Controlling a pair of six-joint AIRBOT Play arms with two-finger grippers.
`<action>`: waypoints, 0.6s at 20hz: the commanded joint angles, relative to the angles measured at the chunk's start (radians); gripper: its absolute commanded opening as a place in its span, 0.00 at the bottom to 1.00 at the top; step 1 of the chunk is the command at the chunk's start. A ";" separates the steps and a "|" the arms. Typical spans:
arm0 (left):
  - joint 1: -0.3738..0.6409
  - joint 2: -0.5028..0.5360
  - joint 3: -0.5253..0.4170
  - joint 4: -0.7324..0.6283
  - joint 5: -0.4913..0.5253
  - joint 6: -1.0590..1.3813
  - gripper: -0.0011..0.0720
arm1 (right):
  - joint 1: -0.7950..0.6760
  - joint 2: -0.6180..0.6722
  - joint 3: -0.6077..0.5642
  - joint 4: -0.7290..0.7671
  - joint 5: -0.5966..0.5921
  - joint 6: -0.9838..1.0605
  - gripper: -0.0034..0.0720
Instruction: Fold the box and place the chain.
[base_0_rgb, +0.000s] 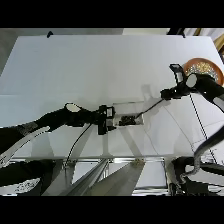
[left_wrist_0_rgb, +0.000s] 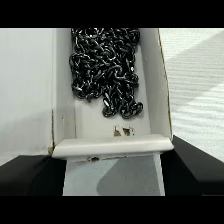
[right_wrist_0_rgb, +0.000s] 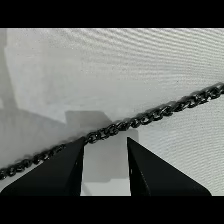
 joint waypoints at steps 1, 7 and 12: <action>0.000 0.001 0.001 0.000 0.000 0.000 0.36 | 0.001 -0.011 0.000 -0.006 -0.018 0.008 0.44; 0.000 0.001 0.001 0.000 0.000 0.000 0.36 | 0.001 -0.033 0.000 -0.006 -0.027 0.011 0.43; 0.000 0.001 0.001 0.000 0.000 0.000 0.36 | 0.001 -0.048 0.000 -0.006 -0.019 0.016 0.21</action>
